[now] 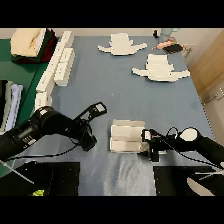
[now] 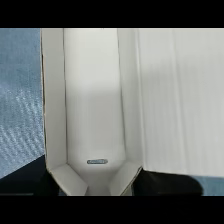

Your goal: Fold the box.

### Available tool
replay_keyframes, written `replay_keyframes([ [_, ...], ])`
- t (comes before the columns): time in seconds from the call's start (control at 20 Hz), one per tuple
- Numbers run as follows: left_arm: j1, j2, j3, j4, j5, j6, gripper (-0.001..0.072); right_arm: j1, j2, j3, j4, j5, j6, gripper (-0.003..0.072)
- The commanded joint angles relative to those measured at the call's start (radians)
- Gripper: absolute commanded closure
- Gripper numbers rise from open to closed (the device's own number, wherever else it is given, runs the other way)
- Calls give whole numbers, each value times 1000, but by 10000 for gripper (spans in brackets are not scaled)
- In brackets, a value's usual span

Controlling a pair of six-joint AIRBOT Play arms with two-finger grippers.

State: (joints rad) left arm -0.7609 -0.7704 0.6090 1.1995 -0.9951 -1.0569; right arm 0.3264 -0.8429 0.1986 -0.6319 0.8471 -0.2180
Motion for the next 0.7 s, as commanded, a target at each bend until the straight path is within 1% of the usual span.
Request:
replay_keyframes([
  [0.0, 84, 33, -194, -307, 278, 609, 13, 0, 1, 1, 0, 1, 0, 175],
  [0.05, 82, 20, -225, -381, 311, 762, 13, 0, 1, 1, 0, 0, 0, 175],
  [0.15, 81, -32, -264, -552, 314, 1095, 14, 0, 1, 1, 0, 1, 0, 175],
  [0.25, 81, -105, -270, -682, 318, 1296, 14, 0, 1, 1, 0, 1, 0, 175],
  [0.35, 81, -177, -269, -777, 353, 1380, 13, 0, 1, 1, 0, 0, 0, 175],
  [0.45, 81, -235, -261, -814, 357, 1412, 13, 0, 1, 1, 0, 1, 0, 174],
  [0.65, 81, -283, -238, -875, 359, 1438, 13, 0, 1, 1, 0, 1, 0, 175],
])
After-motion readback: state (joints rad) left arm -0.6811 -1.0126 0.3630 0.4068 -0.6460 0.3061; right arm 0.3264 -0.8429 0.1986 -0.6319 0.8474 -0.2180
